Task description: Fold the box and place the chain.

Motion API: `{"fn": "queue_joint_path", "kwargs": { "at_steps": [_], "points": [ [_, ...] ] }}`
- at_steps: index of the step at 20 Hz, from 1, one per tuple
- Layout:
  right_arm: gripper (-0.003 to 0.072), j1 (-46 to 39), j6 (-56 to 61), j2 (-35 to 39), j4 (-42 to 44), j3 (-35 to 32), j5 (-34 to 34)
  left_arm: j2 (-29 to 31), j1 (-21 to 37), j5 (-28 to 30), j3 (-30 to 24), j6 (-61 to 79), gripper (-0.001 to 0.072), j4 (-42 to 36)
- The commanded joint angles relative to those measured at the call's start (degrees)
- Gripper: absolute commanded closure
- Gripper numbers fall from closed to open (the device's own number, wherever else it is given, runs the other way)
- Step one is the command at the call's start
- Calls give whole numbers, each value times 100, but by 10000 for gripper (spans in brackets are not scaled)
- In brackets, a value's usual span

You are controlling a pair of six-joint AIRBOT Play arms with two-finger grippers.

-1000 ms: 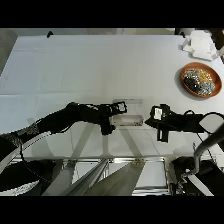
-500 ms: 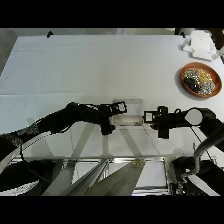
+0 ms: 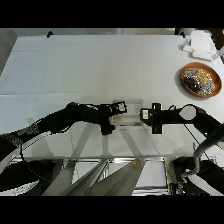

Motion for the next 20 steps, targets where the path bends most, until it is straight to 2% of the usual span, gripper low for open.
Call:
{"fn": "queue_joint_path", "kwargs": {
  "at_steps": [1,4,12,15,19,20],
  "points": [
    [507,2,-219,-24,251,-4,33,2,-2,4,4,2,313,2],
    [529,61,-219,-24,249,-4,116,2,-2,2,4,2,313,2],
    [527,466,-214,-31,271,-4,-356,2,-2,2,4,2,313,2],
    [523,466,-210,-114,273,-4,-326,2,-2,2,4,2,313,2],
    [404,470,-212,-463,356,-4,-151,2,-2,2,4,2,313,2],
    [335,503,-214,-542,494,-4,-160,2,-2,2,4,2,313,2]
  ]
}}
